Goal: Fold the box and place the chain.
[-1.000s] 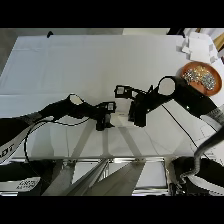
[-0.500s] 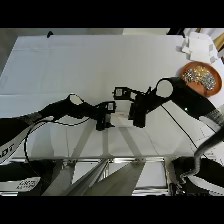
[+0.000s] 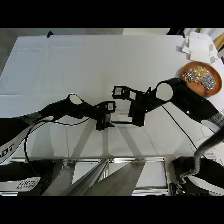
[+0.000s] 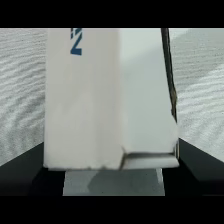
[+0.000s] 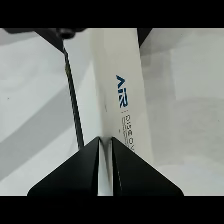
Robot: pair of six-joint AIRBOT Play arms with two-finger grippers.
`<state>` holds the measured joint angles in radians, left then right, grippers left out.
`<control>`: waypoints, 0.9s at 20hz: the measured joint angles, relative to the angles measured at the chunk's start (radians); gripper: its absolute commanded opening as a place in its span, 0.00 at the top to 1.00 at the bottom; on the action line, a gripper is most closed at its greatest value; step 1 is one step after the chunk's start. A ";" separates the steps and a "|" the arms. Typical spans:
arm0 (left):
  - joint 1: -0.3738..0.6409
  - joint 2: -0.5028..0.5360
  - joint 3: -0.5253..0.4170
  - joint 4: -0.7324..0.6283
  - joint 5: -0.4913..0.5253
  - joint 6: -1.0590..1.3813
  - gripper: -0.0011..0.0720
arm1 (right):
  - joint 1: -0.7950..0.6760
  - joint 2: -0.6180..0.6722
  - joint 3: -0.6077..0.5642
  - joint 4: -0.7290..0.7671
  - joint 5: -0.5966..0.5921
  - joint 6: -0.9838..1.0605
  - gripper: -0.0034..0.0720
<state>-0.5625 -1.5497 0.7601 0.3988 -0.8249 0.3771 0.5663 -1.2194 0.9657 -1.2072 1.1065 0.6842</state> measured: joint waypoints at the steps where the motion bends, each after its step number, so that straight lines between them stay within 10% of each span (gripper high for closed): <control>1: 0.000 0.000 0.000 0.000 0.000 0.000 0.51 | 0.000 0.001 -0.005 -0.002 -0.005 0.003 0.86; 18: 0.000 0.000 0.000 0.004 -0.007 0.003 0.51 | 0.049 0.003 -0.061 0.006 -0.031 0.026 0.78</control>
<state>-0.5625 -1.5501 0.7601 0.4030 -0.8318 0.3801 0.6151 -1.2163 0.9043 -1.2007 1.0756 0.7105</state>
